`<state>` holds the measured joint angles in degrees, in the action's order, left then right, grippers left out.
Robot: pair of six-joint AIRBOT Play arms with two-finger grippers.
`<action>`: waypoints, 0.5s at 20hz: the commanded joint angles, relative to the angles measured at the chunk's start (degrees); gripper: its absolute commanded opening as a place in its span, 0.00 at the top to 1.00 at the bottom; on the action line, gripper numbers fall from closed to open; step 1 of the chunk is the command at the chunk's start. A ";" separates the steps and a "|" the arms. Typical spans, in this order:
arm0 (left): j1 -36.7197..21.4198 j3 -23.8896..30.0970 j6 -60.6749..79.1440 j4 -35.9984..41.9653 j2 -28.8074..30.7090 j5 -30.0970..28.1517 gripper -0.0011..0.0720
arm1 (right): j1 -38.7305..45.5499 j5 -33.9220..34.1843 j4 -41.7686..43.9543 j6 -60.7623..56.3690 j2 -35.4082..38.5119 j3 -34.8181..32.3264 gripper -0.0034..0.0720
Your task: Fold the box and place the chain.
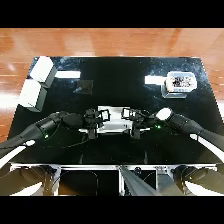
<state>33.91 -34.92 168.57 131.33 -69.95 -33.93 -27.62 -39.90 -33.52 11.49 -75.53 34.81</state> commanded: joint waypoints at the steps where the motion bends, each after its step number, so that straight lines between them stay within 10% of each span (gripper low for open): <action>1: -1.99 -0.02 -7.10 -0.44 0.44 -1.27 0.95 | -0.02 0.09 -0.04 0.04 -0.04 0.07 0.22; 10: -18.78 -0.02 -21.88 -0.55 13.40 -12.52 0.95 | -0.02 0.11 0.02 0.04 -0.04 0.07 0.22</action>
<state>20.36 -34.92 152.79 130.80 -60.58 -41.65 -27.62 -39.81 -33.54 11.53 -75.55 34.81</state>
